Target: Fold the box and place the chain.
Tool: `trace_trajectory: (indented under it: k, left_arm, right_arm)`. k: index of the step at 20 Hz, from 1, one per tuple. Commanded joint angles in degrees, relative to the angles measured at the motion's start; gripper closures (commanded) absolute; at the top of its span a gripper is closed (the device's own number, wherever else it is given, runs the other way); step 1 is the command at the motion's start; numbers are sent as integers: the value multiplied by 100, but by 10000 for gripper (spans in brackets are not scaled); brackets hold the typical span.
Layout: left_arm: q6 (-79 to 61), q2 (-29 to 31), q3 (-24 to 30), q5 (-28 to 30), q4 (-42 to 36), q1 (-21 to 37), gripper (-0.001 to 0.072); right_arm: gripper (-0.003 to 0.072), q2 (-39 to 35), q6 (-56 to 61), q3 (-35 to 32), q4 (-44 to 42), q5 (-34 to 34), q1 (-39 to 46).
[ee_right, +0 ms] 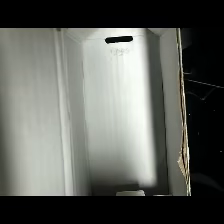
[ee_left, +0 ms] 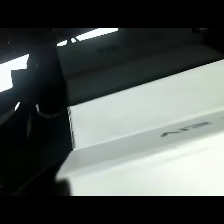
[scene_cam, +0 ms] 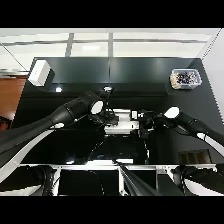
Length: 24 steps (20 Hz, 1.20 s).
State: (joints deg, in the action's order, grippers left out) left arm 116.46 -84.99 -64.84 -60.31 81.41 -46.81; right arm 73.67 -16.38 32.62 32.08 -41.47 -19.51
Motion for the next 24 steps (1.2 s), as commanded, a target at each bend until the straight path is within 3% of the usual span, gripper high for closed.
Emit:
trace_trajectory:
  k: [1, 8, 9, 10, 11, 18, 19, 20, 22, 24]
  left_arm:
    - [398, -111, -87, -229, 389, -179, 427]
    - [579, -511, -520, -542, 546, -186, 411]
    - [660, -612, -632, -686, 555, -186, 321]
    - [748, -691, -715, -802, 555, -184, 184]
    - [876, -743, -772, -887, 555, -179, 139]
    - [1609, -756, -782, -905, 662, -87, 160]
    - [1663, -756, -782, -905, 660, -81, 180]
    - [1692, -756, -782, -914, 658, -81, 246]
    - [1692, -758, -782, -927, 636, -83, 257]
    - [1773, -758, -782, -951, 662, -92, 373]
  right_arm:
    - [224, 4, 7, 4, -11, 17, -7]
    - [225, 4, 7, 4, -11, 17, -7]
    - [225, 4, 7, 4, -11, 17, -7]
    - [225, 4, 7, 4, -11, 17, -7]
    - [225, 4, 7, 4, -11, 17, -7]
    - [225, 4, 7, 4, -11, 17, -7]
    - [225, 4, 4, 4, -11, 17, -7]
    - [224, 4, 7, 4, -11, 17, -7]
    - [225, 4, 7, 4, -11, 17, -7]
    - [224, 4, 7, 4, -11, 17, -7]
